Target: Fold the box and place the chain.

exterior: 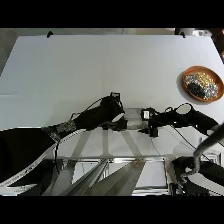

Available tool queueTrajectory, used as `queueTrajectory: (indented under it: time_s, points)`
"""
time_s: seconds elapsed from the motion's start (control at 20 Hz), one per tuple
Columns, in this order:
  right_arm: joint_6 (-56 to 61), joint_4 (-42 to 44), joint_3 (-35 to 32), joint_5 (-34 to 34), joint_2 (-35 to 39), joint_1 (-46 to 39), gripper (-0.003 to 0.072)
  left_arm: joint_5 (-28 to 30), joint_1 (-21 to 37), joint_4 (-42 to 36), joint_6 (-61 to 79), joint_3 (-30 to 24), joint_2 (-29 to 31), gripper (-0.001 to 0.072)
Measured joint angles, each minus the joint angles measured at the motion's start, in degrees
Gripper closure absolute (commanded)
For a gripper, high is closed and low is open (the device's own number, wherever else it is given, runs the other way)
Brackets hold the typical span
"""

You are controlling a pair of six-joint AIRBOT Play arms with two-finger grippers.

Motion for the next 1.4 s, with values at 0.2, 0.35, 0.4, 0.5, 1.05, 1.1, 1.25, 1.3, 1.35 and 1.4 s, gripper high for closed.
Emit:
queueTrajectory:
  time_s: [0.2,0.35,0.4,0.5,1.05,1.1,1.25,1.3,1.35,1.4]
  points:
    - [0.5,0.2,0.0,0.1,0.0,0.0,0.0279,0.7,0.0,-0.1,-1.2,0.1,0.0,0.0702]
    - [0.3,0.1,0.0,0.1,0.0,0.0,0.0279,0.5,0.0,-0.2,-1.0,0.1,0.0,0.0702]
    - [0.3,0.1,0.0,0.2,0.0,0.0,0.0279,0.4,0.0,-0.1,-1.0,0.1,0.0,0.0702]
    - [0.2,0.1,0.0,0.2,0.0,0.0,0.0279,0.3,0.0,-0.1,-1.0,0.1,0.0,0.0675]
    - [0.3,0.1,0.0,0.1,0.0,0.0,0.0279,0.3,-0.3,0.0,-0.8,0.1,-0.1,0.0699]
    - [0.3,0.1,0.0,0.1,0.0,0.0,0.0279,0.2,-0.4,0.0,-0.8,0.1,-0.1,0.0646]
    - [-0.3,-0.2,0.0,0.2,0.0,0.0,0.0279,-1.5,-0.7,0.3,-0.2,0.0,-0.1,0.0194]
    - [-0.2,-0.1,0.0,0.2,0.0,0.0,0.0279,-0.8,-0.8,0.4,-0.2,0.0,0.0,0.0138]
    - [-0.2,-0.2,0.0,0.2,0.0,0.0,0.0279,-0.6,-1.0,0.2,-0.2,0.0,0.2,0.0139]
    - [0.0,-0.1,0.0,0.2,0.0,0.0,0.0279,-0.5,-1.0,0.3,-0.3,0.0,0.5,0.0139]
